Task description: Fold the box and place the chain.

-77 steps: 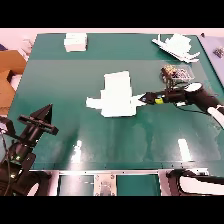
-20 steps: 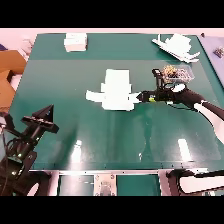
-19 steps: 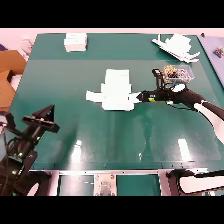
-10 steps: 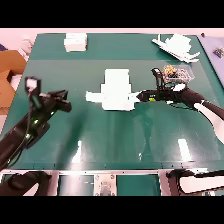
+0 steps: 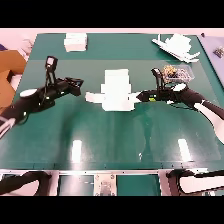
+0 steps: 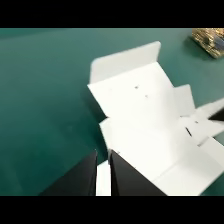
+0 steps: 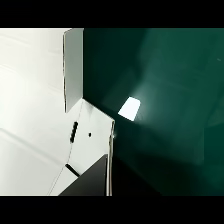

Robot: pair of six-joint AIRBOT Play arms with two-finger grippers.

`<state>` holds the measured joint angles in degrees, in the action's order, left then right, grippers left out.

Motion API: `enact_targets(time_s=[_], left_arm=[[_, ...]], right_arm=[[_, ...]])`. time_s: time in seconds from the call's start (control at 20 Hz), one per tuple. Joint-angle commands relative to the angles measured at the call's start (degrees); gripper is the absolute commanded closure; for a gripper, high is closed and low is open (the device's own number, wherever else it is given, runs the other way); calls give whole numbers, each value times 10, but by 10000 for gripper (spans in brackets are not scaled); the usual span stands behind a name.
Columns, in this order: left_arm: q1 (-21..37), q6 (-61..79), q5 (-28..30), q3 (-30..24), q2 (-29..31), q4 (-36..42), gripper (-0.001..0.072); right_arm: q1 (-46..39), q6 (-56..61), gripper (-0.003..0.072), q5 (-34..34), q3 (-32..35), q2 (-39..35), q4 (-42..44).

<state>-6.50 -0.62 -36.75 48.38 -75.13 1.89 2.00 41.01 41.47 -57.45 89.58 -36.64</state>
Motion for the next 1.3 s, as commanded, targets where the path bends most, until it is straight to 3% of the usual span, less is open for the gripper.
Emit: enact_targets(time_s=[0.0,0.25,0.35,0.5,0.6,0.7,1.25], left_arm=[[34,-180,-195,119,-111,-179,592],[34,-271,-291,284,-238,-250,592],[33,-289,-308,323,-278,-253,592],[33,-304,-318,363,-321,-256,584],[32,-305,-321,389,-346,-254,386],[31,-304,-325,419,-365,-255,348],[-11,-326,-348,551,-455,-259,349]], right_arm=[[0,-2,679,1,0,0,0],[0,-2,678,2,0,0,0],[0,-2,678,2,0,0,0],[0,-1,679,2,0,0,0],[0,-1,678,2,0,0,1],[1,-1,678,2,0,0,1],[1,-1,678,2,0,0,1]])
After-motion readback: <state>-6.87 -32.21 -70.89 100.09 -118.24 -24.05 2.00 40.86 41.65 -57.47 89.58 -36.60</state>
